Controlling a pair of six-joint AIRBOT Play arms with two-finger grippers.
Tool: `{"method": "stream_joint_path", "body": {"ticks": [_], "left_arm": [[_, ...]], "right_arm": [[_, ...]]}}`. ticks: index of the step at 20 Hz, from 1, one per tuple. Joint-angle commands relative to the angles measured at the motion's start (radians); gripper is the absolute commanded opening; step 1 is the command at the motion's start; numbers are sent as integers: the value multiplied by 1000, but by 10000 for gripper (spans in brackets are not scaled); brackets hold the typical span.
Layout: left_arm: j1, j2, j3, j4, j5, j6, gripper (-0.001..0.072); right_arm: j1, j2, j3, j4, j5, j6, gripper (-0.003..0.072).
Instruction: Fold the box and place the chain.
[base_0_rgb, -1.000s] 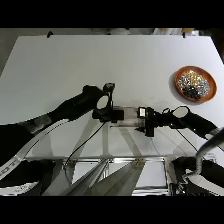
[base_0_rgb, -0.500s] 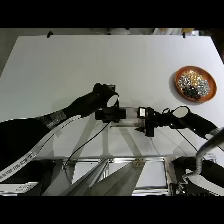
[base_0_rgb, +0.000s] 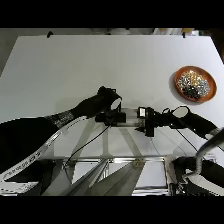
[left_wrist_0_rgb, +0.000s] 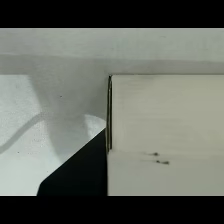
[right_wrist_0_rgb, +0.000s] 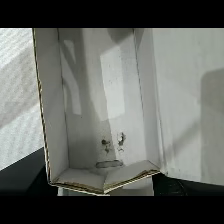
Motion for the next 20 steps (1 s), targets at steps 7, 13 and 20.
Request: {"method": "stream_joint_path", "body": {"ticks": [7, 13, 20], "left_arm": [[2, 6, 1, -3, 3, 2, 134], [88, 161, 1, -15, -29, 282, 274], [262, 368, -78, -126, -99, 937, 698]], "right_arm": [[0, 0, 0, 0, 0, 0, 328], [0, 0, 0, 0, 0, 0, 328], [0, 0, 0, 0, 0, 0, 328]]}}
